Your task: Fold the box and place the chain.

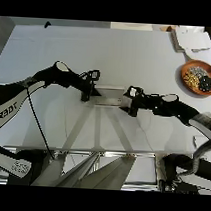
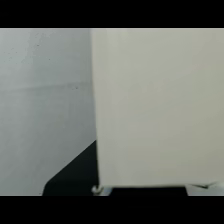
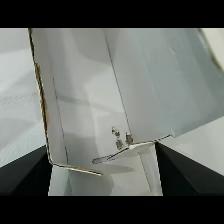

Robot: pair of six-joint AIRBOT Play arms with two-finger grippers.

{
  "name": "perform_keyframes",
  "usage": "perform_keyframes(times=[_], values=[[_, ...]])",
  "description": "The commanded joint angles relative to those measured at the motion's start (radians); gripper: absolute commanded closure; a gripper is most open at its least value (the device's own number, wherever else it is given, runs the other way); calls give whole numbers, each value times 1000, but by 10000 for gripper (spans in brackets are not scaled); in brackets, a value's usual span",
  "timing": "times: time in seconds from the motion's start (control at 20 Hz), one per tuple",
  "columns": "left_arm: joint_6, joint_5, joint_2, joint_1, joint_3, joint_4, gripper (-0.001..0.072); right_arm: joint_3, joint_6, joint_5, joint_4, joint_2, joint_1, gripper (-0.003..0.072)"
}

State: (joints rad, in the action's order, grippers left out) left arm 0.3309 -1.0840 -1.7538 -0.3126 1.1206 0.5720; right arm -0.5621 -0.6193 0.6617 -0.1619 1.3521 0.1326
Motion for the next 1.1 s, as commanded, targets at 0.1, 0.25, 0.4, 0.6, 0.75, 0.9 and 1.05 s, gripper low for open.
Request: perform_keyframes(times=[0.1, 0.25, 0.4, 0.6, 0.75, 0.9, 1.05], values=[[2, 3, -1, -1, -1, -3, 695, -76, 73, 31, -60, 71, 0, -5], [2, 3, -1, -1, 0, -3, 695, -77, 164, 35, -146, 71, 0, -5], [2, 3, -1, -1, 0, -3, 695, -77, 221, 81, -201, 67, 0, -5], [2, 3, -1, -1, 0, -3, 695, -77, 311, 101, -264, 40, 0, -5], [2, 3, -1, -1, -1, -3, 695, -77, 335, 99, -319, 13, 0, -5], [2, 3, -1, -1, 0, -3, 695, -77, 325, 48, -304, 5, 0, -5], [2, 3, -1, -1, 0, -3, 695, -77, 267, 62, -282, 6, 0, -5]])
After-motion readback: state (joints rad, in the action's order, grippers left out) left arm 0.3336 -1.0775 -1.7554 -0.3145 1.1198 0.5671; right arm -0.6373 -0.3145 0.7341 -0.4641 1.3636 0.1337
